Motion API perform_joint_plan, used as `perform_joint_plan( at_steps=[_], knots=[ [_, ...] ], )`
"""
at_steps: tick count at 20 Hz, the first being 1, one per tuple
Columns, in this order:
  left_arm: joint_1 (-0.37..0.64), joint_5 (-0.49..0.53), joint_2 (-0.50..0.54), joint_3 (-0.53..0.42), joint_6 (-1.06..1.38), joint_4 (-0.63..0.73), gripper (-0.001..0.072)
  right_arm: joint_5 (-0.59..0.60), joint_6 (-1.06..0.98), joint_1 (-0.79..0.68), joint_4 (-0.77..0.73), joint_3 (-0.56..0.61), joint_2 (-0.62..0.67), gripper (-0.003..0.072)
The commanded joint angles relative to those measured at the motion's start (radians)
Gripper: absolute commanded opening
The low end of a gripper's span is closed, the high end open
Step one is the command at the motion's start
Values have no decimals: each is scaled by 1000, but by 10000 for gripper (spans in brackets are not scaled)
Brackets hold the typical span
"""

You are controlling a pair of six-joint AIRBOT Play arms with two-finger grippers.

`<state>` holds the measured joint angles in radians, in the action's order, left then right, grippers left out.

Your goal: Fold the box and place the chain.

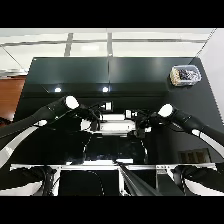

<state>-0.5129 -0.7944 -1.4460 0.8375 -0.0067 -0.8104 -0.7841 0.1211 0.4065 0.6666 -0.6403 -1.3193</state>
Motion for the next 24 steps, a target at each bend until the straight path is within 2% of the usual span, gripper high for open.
perform_joint_plan(
  at_steps=[1, 7, 8, 9, 14, 15, 16, 18, 19, 20, 21, 22, 24],
  knots=[
    [0, 0, 0, 0, 0, 0, 25, 5, -2, 1, 14, 0, -2, 632],
    [0, 1, 0, 0, 0, 0, 25, 10, -2, 1, 15, 1, -2, 619],
    [0, 0, 0, 0, 0, 0, 26, 10, -2, 1, 15, 1, -2, 514],
    [0, 0, 0, 0, 0, 0, 25, 10, -2, 1, 15, 1, -2, 491],
    [0, 0, 1, 0, 0, 0, 29, 19, -2, 1, 16, 1, -2, 489],
    [0, -1, 4, 0, 0, 0, 53, 24, -2, 1, 16, 0, -2, 489],
    [0, 0, 10, 0, 0, 0, 159, 26, -2, 1, 16, 0, -2, 489],
    [1, 0, 33, 0, 0, -2, 279, 26, -2, 1, 15, 1, -2, 487],
    [4, 0, 50, 0, -1, -2, 431, 26, -2, 1, 16, 0, -2, 342],
    [8, 0, 69, 0, -3, -6, 558, 26, -2, 1, 15, 1, -2, 235],
    [13, 0, 89, 0, -38, -21, 668, 26, -2, 1, 16, 1, -2, 234],
    [21, -4, 115, 0, -103, -56, 710, 26, -2, 1, 16, 1, -2, 234],
    [35, -46, 181, 0, -248, -185, 709, 26, -2, 1, 16, 1, -2, 234]
  ],
)
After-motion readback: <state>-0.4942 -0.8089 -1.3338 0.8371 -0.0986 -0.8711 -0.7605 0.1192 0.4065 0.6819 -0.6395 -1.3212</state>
